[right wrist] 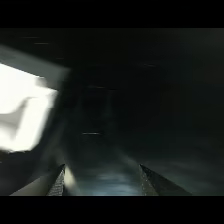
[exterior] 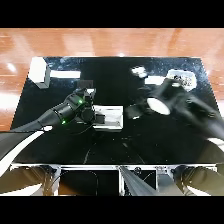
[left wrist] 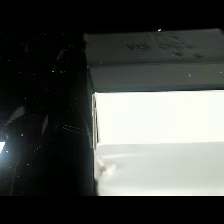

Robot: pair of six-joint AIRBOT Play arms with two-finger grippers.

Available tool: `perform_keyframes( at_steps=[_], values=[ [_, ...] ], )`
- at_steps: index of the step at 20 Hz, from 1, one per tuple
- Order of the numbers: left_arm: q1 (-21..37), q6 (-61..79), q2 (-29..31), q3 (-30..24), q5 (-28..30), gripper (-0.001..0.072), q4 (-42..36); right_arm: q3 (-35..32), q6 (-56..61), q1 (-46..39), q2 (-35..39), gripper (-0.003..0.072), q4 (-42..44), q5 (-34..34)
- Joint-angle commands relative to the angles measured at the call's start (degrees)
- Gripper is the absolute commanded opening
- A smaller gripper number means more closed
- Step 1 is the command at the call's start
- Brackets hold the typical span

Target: Fold the box and place the chain.

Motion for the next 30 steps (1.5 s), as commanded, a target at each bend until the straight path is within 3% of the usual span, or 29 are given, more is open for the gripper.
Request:
perform_keyframes(
  at_steps=[1,3,4,6,9,13,19,30],
  values=[
    [0.0,-0.04,0.0,0.11,0.02,0.0017,-0.07,-4.07,1.66,-7.74,7.69,0.0557,-9.22,2.93],
    [0.0,-0.2,0.0,0.11,0.04,0.0018,-0.07,-4.44,1.31,-17.92,7.82,0.0557,-8.52,-2.47],
    [0.0,-0.2,0.0,0.11,0.04,0.0017,-0.04,-4.42,0.42,-23.45,7.72,0.0557,-6.88,-8.61],
    [0.02,-0.2,0.0,0.11,0.07,0.0017,-0.02,-4.31,-2.36,-34.18,6.4,0.0556,0.39,-20.28],
    [0.02,-0.22,0.0,0.11,0.13,0.0018,0.02,-1.77,-9.4,-46.49,-0.17,0.0556,10.51,-28.52],
    [0.02,-0.2,0.0,0.11,-0.13,0.0017,0.2,6.99,-17.51,-54.64,-13.86,0.0556,16.55,-26.64],
    [0.04,-0.22,0.0,0.11,-0.24,0.0017,0.17,17.46,-18.82,-55.43,-29.35,0.0556,16.7,-24.55],
    [0.13,-0.2,0.0,0.15,-1.31,0.0018,0.17,19.34,-19.58,-55.01,-35.95,0.0556,20.7,-21.97]
  ],
)
